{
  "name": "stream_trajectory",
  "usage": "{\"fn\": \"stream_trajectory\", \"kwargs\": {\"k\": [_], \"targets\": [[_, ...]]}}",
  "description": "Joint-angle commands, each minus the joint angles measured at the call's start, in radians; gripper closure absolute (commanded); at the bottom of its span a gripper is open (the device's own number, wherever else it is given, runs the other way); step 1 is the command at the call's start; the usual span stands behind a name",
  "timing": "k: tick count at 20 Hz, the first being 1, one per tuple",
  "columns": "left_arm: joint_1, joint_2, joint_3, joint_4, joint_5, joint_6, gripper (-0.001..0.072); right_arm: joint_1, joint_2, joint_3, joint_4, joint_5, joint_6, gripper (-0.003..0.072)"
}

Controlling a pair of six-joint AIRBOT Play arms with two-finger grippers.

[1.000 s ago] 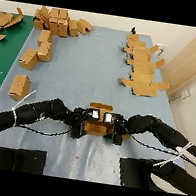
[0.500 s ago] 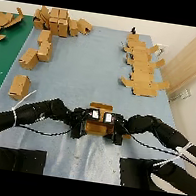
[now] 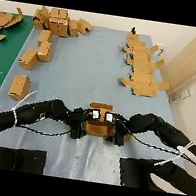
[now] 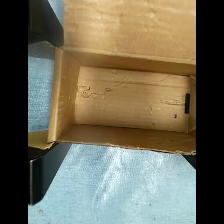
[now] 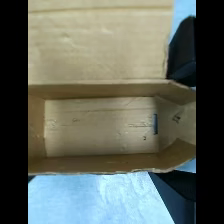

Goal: Fold the box.

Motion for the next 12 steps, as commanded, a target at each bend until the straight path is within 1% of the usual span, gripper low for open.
{"fn": "stream_trajectory", "kwargs": {"k": [1, 5, 8, 10, 12], "targets": [[0.0, 0.0, 0.0, 0.002, 0.001, -0.001, 0.019, -0.035, 0.021, 0.005, -0.009, -0.036, 0.007, -0.0034], [0.0, 0.0, 0.0, 0.002, 0.001, -0.001, 0.019, -0.082, 0.08, 0.006, -0.071, -0.04, 0.02, -0.0034], [0.0, 0.0, 0.0, 0.002, 0.001, -0.001, 0.019, -0.157, 0.154, 0.005, -0.14, -0.105, 0.1, -0.0034], [0.0, 0.0, 0.0, 0.002, 0.001, -0.001, 0.019, -0.195, 0.222, 0.006, -0.158, -0.148, 0.228, -0.0034], [0.0, 0.0, 0.0, 0.002, 0.001, -0.001, 0.019, -0.205, 0.296, 0.005, -0.158, -0.167, 0.456, -0.0033]]}}
